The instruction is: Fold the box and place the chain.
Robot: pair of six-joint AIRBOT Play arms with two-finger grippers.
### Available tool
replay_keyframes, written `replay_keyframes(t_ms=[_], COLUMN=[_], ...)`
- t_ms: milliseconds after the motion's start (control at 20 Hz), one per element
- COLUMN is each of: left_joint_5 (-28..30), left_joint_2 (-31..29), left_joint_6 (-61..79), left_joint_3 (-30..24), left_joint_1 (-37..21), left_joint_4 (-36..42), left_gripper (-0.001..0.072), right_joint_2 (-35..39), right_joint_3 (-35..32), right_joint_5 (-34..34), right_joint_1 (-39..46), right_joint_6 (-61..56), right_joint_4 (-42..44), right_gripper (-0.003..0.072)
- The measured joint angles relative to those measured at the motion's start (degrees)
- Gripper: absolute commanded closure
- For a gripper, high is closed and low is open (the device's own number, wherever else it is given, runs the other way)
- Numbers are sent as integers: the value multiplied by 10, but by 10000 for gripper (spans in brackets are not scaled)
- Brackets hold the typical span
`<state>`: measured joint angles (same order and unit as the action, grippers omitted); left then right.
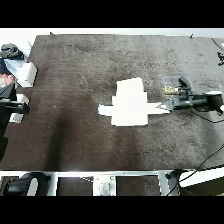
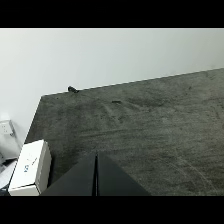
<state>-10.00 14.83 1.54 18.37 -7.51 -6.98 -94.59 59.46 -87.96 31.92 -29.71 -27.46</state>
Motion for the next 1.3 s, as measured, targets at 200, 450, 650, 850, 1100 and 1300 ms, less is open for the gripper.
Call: replay_keyframes(t_ms=[200, 450, 650, 850, 1100, 1300], left_joint_5=[0, -1, -13, -34, -106, -150], left_joint_2=[0, 0, 0, 0, 2, 56], left_joint_6=[0, 0, 0, -5, 22, 39], left_joint_3=[0, 0, 0, 0, 0, 22], left_joint_1=[0, 0, 0, 0, 0, 0], left_joint_4=[0, 0, 1, 1, 0, 0], left_gripper=[699, 699, 699, 696, 119, 118], right_joint_2=[24, 30, 31, 31, 29, 29], right_joint_3=[-29, -38, -39, -36, -23, -21], right_joint_5=[127, 294, 398, 453, 478, 481], right_joint_1=[-144, -269, -306, -317, -321, -322], right_joint_6=[0, -1, -9, -7, 3, 7], right_joint_4=[127, 177, 147, 118, 97, 91], right_gripper=[704, 704, 704, 704, 703, 703])
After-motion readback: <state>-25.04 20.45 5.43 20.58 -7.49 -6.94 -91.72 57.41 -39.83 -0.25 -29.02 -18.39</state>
